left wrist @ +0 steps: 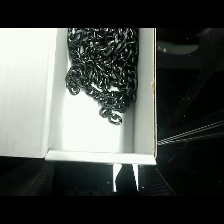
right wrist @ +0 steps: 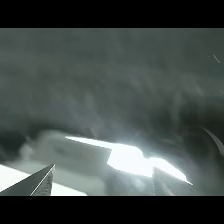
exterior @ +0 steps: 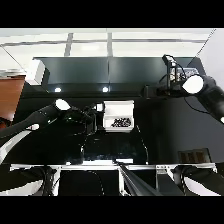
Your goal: Fold the box and place the chain.
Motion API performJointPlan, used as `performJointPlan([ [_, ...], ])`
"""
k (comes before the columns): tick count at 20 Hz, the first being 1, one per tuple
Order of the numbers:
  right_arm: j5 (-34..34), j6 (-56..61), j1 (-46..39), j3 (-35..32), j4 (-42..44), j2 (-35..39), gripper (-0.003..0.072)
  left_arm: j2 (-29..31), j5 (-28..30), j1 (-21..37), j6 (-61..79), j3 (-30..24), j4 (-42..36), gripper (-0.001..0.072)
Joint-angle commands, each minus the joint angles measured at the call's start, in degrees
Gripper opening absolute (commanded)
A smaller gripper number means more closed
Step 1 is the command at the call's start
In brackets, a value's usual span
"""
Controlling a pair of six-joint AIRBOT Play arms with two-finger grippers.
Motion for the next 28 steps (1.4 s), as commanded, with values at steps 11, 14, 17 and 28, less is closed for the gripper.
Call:
performJointPlan([
  [11,15.91,-53.79,3.78,4.0,16.83,-8.74,0.0692,-0.04,0.26,-0.04,0.0,0.02,0.02,0.0395],
  [14,17.79,-61.18,5.42,3.37,14.69,-8.81,0.0692,-0.04,0.26,-0.07,0.0,0.02,0.02,0.0396],
  [17,16.92,-68.11,7.28,1.97,14.71,-9.7,0.0692,-0.04,0.28,-0.09,0.0,0.02,0.02,0.0396],
  [28,22.43,-70.29,8.72,1.36,15.28,-9.55,0.0692,-0.04,0.31,-0.09,0.0,0.02,0.02,0.0396],
])
